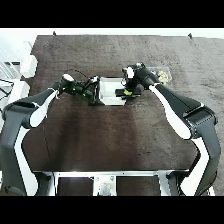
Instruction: Fold the box and place the chain.
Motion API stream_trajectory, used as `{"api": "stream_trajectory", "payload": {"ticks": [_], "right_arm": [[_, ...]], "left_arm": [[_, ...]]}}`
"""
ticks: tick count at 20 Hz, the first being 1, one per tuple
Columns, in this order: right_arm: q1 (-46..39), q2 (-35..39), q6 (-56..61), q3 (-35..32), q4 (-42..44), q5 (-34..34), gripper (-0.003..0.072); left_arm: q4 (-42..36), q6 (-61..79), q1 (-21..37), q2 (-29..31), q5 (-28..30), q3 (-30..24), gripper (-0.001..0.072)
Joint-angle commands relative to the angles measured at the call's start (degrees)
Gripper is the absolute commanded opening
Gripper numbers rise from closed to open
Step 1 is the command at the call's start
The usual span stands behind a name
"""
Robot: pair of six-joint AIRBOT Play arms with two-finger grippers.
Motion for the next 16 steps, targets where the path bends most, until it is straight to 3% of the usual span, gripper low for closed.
{"api": "stream_trajectory", "payload": {"ticks": [1,9,16], "right_arm": [[0.2,0.5,0.3,0.1,1.2,-0.4,0.0406],[0.2,7.7,-2.1,0.1,2.5,-0.4,0.0410],[-3.0,16.8,-20.0,0.1,1.4,-2.3,0.0438]], "left_arm": [[-0.2,-0.1,0.0,0.0,0.1,0.0,0.0377],[-0.2,-0.1,0.0,0.0,0.2,0.0,0.0377],[-0.2,-0.1,0.0,0.0,0.2,0.0,0.0377]]}}
